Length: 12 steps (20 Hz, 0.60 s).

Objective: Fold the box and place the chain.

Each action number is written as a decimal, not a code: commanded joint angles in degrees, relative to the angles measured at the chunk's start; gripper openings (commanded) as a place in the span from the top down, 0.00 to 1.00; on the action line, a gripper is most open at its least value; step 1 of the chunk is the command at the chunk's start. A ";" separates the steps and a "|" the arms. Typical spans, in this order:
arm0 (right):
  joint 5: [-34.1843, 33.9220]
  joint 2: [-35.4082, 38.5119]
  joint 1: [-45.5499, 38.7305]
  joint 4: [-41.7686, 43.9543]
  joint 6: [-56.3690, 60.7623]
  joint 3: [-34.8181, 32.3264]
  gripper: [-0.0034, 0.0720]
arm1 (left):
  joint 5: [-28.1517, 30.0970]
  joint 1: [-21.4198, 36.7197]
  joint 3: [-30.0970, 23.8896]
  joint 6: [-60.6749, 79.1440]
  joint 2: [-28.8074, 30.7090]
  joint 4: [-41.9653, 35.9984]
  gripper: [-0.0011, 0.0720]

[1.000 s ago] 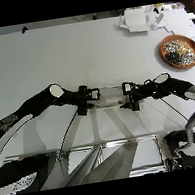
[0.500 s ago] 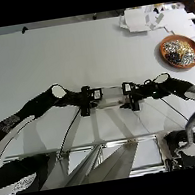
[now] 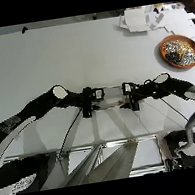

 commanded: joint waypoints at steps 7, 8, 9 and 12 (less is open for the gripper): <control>0.00 0.00 0.02 0.04 0.15 0.00 0.42 | -8.63 5.79 0.00 -48.43 13.84 17.97 0.99; 0.02 0.00 0.02 0.07 0.15 0.00 0.42 | -10.36 7.21 0.00 -59.04 16.35 23.61 0.99; 0.00 0.00 0.02 0.04 0.15 0.00 0.42 | -12.22 8.70 0.00 -67.87 18.47 28.65 0.99; 0.00 0.00 0.02 0.07 0.15 0.00 0.42 | -18.43 14.40 0.00 -85.09 22.75 37.42 0.98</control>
